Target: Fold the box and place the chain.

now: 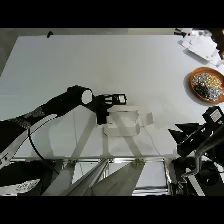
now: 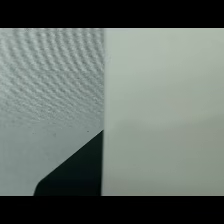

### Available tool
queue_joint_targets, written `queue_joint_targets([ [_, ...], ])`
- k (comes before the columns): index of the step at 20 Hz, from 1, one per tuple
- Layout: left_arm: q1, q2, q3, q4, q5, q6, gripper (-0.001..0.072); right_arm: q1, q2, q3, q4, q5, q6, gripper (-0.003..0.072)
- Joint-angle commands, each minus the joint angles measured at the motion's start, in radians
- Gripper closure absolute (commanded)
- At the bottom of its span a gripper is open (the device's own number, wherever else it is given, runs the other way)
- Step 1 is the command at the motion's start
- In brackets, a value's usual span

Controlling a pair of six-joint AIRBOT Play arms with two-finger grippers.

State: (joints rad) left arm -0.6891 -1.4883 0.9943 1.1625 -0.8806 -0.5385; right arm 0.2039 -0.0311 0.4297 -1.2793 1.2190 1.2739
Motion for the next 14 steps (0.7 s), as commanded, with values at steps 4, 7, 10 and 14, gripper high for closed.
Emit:
queue_joint_targets([
  [4,-0.005,0.001,0.001,-0.045,0.017,0.026,0.07,0.0,0.0,0.0,-0.003,0.0,0.0,0.0342],
  [7,-0.005,0.0,0.001,-0.049,0.02,0.026,0.0701,0.0,0.0,0.0,-0.004,0.0,0.0,0.0342],
  [10,-0.005,-0.001,0.001,-0.045,0.014,0.026,0.0702,0.0,-0.001,0.0,-0.004,0.0,0.0,0.0342],
  [14,-0.011,0.0,0.001,-0.007,-0.008,0.026,0.0702,0.0,0.0,0.0,-0.004,-0.001,0.0,0.0342],
])
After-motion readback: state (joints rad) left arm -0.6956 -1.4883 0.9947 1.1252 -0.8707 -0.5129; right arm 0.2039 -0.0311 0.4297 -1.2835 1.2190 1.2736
